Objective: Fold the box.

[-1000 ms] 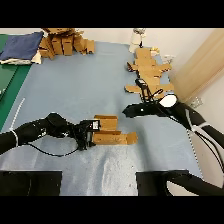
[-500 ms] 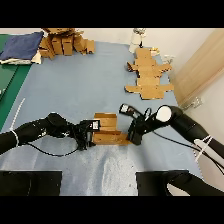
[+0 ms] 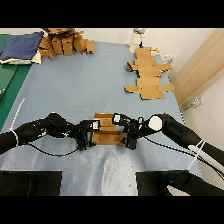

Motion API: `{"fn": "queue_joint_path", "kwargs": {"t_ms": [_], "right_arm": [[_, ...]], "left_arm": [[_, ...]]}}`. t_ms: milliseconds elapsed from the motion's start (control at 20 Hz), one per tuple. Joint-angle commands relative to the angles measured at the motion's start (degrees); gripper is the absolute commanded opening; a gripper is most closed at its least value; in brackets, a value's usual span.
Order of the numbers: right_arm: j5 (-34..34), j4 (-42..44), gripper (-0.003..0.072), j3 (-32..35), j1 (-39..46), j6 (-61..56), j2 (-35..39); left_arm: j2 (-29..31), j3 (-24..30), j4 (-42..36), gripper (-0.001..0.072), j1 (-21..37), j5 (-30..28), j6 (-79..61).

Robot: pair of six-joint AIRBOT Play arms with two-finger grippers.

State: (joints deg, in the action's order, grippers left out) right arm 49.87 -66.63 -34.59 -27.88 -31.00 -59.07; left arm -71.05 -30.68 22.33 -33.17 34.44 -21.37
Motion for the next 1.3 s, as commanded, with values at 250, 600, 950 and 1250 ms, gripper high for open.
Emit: {"fn": "queue_joint_path", "kwargs": {"t_ms": [250,600,950,1250], "right_arm": [[-3.6,5.8,0.0503,0.2,-0.3,0.3,0.0],[-2.6,10.0,0.0053,0.2,-0.4,0.7,-0.3],[-2.8,-4.9,0.0247,-0.3,-0.3,-2.0,-1.1],[-2.8,-13.3,0.0247,-1.6,-0.3,-3.1,-0.4]], "left_arm": [[0.0,0.0,0.0,0.0415,0.0,0.0,0.0],[0.0,0.0,0.0,0.0415,0.0,0.0,0.0],[0.0,0.0,0.0,0.0415,0.0,0.0,0.0],[0.0,0.0,0.0,0.0414,0.0,0.0,0.0]]}}
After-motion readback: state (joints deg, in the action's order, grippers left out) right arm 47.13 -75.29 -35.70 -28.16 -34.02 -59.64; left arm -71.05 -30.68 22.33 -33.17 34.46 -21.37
